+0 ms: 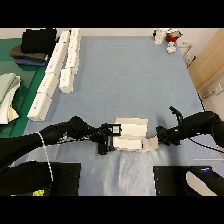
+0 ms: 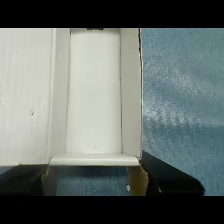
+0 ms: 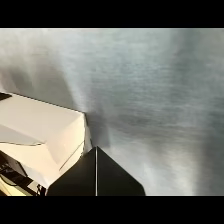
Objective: Fold the box.
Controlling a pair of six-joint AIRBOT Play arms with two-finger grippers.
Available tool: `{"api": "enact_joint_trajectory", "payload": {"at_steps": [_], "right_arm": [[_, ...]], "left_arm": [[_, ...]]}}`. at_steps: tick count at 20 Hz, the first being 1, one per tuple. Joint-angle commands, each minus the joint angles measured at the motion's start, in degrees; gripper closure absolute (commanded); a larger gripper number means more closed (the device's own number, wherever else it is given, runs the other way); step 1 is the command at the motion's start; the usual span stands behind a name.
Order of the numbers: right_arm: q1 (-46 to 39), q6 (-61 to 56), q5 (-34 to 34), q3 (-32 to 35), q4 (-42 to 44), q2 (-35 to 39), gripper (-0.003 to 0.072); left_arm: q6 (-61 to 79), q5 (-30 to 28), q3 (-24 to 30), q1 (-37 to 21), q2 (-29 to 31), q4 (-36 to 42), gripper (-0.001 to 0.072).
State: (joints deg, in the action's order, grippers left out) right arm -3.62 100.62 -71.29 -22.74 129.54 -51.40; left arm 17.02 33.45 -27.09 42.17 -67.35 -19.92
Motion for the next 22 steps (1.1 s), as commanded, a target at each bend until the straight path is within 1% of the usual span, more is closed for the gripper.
{"api": "enact_joint_trajectory", "payload": {"at_steps": [1, 5, 8, 9, 10, 11, 12, 16, 22], "right_arm": [[0.22, -0.13, -1.18, -2.45, 0.37, 0.04, 0.0682], [0.70, -0.15, -2.84, -4.42, 0.48, 0.81, 0.0683], [4.15, -0.15, -2.84, -4.44, 0.55, 4.24, 0.0682], [5.62, -0.11, -2.71, -4.44, 0.35, 5.46, 0.0659], [6.73, -0.13, -2.67, -4.44, 0.24, 6.29, 0.0510], [7.72, -0.13, -2.71, -4.44, 0.07, 6.80, 0.0336], [8.33, -0.15, -2.69, -4.44, -0.31, 6.91, 0.0319], [9.73, -0.15, -2.25, -4.37, -3.87, 6.71, 0.0319], [10.80, -0.44, -0.90, -4.39, -3.80, 6.71, 0.0319]], "left_arm": [[0.00, 0.00, -0.02, -0.04, 0.04, -0.02, 0.0212], [0.00, 0.00, -0.02, -0.04, 0.04, -0.02, 0.0212], [0.02, 0.00, -0.02, -0.04, 0.04, -0.02, 0.0211], [0.00, 0.00, -0.02, -0.02, 0.04, -0.02, 0.0212], [0.00, 0.00, -0.02, -0.02, 0.04, 0.00, 0.0211], [0.02, 0.00, -0.02, -0.04, 0.04, 0.00, 0.0212], [0.02, 0.00, -0.02, -0.04, 0.04, -0.02, 0.0211], [0.00, 0.00, -0.02, -0.04, 0.04, 0.00, 0.0211], [0.00, 0.00, -0.02, -0.04, 0.04, 0.00, 0.0211]]}}
